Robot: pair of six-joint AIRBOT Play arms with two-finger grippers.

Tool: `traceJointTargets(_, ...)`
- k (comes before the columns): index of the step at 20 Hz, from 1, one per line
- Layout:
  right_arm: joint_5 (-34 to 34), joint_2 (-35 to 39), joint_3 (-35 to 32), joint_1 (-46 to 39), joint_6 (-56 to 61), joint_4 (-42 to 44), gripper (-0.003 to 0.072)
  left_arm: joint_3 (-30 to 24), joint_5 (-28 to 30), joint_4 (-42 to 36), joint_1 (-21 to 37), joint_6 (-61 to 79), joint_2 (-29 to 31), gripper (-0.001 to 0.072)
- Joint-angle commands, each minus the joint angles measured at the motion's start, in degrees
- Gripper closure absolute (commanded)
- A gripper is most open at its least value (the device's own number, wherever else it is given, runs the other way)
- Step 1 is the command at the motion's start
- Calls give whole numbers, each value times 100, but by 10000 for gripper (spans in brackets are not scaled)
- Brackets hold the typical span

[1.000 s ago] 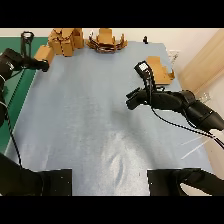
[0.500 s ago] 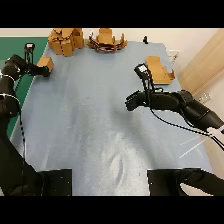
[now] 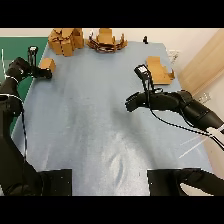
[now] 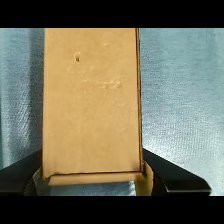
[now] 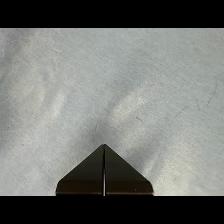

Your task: Fold the box.

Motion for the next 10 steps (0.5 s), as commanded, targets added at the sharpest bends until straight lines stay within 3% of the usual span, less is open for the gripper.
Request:
traceJointTargets(1,-35,0,-4,2,13,0,680,9,68,-4,4,63,103,31)
traceJointTargets(10,-59,-39,-4,2,13,2,679,11,195,-4,2,232,415,31)
